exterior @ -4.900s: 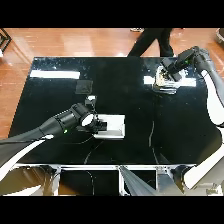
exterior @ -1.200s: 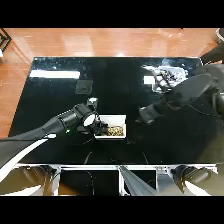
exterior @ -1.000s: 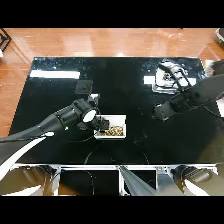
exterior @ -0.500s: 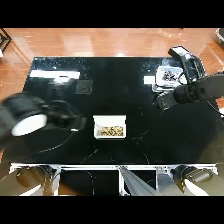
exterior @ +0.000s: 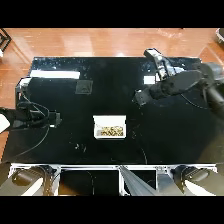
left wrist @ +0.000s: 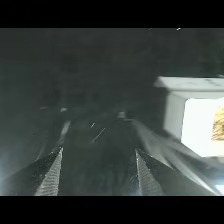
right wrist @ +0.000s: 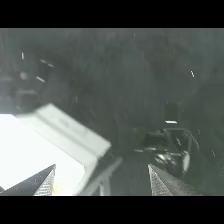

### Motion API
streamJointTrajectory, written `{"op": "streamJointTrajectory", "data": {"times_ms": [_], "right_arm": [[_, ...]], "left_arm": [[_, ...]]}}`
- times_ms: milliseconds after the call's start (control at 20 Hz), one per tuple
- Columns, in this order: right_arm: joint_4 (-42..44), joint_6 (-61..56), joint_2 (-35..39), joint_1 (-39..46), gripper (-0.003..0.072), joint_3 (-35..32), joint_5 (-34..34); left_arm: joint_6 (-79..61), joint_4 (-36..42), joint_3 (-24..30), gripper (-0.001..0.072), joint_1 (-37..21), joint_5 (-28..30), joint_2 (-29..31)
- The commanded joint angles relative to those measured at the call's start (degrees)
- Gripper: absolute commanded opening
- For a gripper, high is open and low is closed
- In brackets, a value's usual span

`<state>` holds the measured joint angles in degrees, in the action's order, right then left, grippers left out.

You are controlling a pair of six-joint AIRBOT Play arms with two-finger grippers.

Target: Fold the box and place the chain.

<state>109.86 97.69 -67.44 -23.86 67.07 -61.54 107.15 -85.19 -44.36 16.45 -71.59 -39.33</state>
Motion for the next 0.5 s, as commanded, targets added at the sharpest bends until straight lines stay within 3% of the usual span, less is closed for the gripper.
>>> {"op": "streamJointTrajectory", "data": {"times_ms": [0,450], "right_arm": [[2.8,-0.3,-4.4,-0.3,0.072,0.1,6.5],[4.0,12.3,-6.0,-9.7,0.0719,0.1,3.5]], "left_arm": [[-15.9,15.3,1.4,0.0561,-10.0,5.7,-2.3],[-16.7,14.3,5.0,0.056,-9.4,6.3,-4.5]]}}
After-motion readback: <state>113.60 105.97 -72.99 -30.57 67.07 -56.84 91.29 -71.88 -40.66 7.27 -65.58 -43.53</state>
